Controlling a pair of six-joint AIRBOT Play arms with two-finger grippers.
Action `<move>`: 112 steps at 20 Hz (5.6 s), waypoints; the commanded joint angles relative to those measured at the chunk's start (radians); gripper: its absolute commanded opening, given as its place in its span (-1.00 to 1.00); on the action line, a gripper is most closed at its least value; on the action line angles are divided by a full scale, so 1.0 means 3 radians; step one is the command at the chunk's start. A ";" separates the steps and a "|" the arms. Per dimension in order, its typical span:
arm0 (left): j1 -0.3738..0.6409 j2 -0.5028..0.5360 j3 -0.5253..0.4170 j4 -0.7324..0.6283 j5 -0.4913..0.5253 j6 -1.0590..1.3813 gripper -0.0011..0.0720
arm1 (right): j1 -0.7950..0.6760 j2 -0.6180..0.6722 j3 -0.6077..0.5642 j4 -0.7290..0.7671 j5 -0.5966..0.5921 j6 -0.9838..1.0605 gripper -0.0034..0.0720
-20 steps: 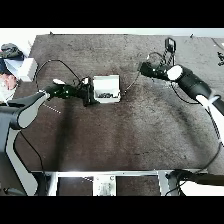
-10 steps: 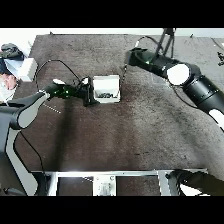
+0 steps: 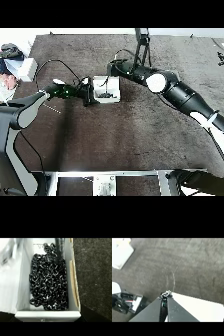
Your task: Fold the box and place the chain.
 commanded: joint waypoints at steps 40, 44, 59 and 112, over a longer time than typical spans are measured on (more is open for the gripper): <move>-0.0003 -0.0001 0.0000 0.0001 0.0000 0.0001 0.17 | -0.1498 -0.2122 0.1818 0.2396 0.3255 -0.4808 -0.29; -0.0003 -0.0001 0.0000 0.0001 -0.0001 0.0001 0.17 | -0.1497 -0.2110 0.1818 0.2391 0.3511 -0.4906 -0.29; -0.0003 -0.0001 0.0000 0.0001 -0.0003 0.0000 0.17 | -0.1156 -0.2064 0.1816 0.2096 0.3365 -0.5186 -0.13; -0.0003 -0.0001 0.0000 0.0001 -0.0022 0.0001 0.17 | -0.0991 -0.1823 0.1017 0.2363 0.2734 -0.5795 0.31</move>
